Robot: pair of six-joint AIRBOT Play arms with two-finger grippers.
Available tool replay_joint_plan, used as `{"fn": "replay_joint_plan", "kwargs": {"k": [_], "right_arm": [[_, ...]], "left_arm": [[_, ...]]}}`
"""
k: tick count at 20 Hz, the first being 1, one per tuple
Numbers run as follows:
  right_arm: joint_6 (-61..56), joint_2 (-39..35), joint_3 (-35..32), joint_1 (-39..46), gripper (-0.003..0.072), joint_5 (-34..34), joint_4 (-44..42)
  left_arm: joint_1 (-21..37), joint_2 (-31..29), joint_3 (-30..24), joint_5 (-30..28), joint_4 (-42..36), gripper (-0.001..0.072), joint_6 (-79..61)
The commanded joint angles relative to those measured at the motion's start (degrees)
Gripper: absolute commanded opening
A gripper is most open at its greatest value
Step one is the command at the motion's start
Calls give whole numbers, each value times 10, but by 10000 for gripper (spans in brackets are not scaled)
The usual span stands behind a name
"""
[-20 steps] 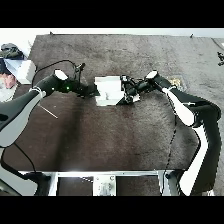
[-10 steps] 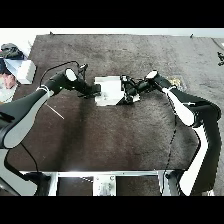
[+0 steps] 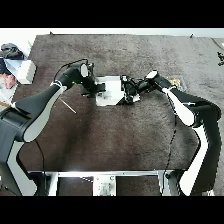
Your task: Fold the box and place the chain.
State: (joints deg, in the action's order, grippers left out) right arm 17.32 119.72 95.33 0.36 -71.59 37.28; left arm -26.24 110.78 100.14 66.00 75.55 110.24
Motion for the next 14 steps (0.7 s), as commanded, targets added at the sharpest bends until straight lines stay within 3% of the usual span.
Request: {"fn": "replay_joint_plan", "kwargs": {"k": [1,11,13,14], "right_arm": [[0,0,0,0,431,0,0],[0,0,0,0,431,0,0],[0,0,0,0,431,0,0],[0,0,0,0,431,0,0]], "left_arm": [[-17,29,48,54,64,357,68],[-26,39,50,62,133,347,154],[-26,39,50,65,133,169,158],[-26,39,50,66,133,166,158]]}}
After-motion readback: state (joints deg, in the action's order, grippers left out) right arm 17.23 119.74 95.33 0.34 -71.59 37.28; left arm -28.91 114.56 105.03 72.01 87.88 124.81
